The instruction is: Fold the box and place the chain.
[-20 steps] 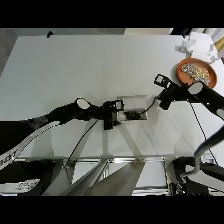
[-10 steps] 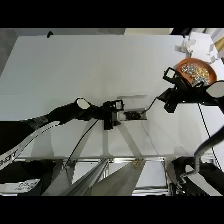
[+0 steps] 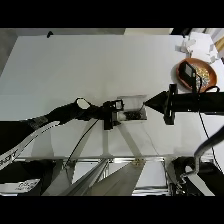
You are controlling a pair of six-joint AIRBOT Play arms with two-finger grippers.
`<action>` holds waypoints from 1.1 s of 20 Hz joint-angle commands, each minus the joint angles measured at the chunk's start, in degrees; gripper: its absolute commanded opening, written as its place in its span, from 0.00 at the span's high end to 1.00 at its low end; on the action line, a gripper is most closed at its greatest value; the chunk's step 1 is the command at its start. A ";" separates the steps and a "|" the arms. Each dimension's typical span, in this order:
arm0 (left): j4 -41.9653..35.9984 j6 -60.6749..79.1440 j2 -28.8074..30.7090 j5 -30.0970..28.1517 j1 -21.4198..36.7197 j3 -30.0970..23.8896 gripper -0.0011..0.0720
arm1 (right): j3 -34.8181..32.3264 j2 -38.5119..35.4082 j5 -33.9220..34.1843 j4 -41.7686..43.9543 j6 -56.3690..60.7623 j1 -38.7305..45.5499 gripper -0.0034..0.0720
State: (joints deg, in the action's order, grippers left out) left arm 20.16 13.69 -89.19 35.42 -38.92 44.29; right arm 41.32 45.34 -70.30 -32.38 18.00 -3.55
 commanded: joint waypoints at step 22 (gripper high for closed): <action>0.02 0.02 0.04 -0.02 0.00 0.02 0.64 | 3.74 17.53 15.63 -11.30 0.87 -12.22 0.67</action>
State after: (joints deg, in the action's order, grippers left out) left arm 20.18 13.72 -89.19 35.42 -38.92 44.29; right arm 41.01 62.85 -53.63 -42.04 21.10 -17.43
